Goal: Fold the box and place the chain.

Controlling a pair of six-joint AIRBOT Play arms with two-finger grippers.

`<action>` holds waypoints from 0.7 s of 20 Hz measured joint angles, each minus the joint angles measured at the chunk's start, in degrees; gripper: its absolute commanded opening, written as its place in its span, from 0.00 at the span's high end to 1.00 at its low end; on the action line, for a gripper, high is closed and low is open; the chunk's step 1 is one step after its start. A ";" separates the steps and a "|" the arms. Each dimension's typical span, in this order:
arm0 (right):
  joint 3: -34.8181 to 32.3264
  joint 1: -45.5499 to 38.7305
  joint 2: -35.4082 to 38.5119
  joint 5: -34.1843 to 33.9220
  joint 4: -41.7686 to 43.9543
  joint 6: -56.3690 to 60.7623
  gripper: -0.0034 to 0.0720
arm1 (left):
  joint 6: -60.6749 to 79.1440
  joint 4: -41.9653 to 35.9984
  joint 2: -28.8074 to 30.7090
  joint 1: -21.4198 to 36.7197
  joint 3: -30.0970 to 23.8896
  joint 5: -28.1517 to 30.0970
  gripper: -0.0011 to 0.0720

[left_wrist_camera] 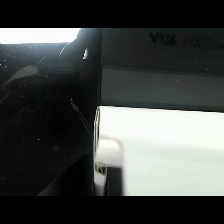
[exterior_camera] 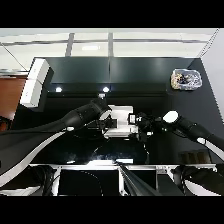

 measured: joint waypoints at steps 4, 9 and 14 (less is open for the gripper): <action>0.42 0.00 1.77 0.59 -2.19 6.58 0.02 | -0.17 -0.46 0.00 0.09 0.00 0.57 0.94; 0.63 -0.44 6.93 3.96 -10.08 12.33 0.02 | 0.15 -0.33 0.00 0.07 0.00 -0.24 0.94; 0.63 -0.79 8.76 4.87 -15.52 12.96 0.03 | 0.33 -0.11 0.00 0.09 0.00 -0.55 0.94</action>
